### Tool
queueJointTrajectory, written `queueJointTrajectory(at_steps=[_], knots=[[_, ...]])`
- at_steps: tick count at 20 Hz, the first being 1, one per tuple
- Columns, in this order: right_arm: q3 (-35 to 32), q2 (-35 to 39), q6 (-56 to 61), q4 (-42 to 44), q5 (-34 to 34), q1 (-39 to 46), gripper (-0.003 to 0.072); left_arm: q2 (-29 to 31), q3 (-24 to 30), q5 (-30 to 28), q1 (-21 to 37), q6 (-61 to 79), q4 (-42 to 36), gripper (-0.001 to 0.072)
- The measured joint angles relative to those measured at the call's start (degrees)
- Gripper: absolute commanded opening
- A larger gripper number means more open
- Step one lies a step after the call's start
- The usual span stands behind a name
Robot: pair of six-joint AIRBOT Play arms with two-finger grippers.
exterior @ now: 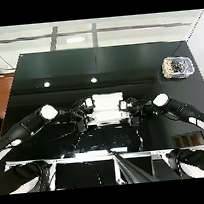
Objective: Fold the box and place the chain.
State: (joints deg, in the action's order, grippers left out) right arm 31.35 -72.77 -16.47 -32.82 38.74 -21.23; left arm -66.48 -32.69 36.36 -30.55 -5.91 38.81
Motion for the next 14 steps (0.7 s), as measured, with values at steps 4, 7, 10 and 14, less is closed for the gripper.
queueJointTrajectory(at_steps=[4,7,10,14], knots=[[0.00,0.00,0.02,-0.02,0.00,0.02,0.0130,-0.15,0.00,0.09,-0.13,0.13,-1.49,0.0332],[0.00,0.00,0.04,0.00,0.00,0.02,0.0130,-0.33,0.00,0.04,-0.17,0.13,-2.95,0.0332],[0.00,0.00,0.11,0.00,-0.02,0.02,0.0130,-1.42,0.00,-0.24,-0.17,0.15,-5.95,0.0332],[0.00,0.00,0.09,0.00,-0.02,0.02,0.0131,-4.15,0.00,-0.46,-0.17,0.81,-10.27,0.0193]])
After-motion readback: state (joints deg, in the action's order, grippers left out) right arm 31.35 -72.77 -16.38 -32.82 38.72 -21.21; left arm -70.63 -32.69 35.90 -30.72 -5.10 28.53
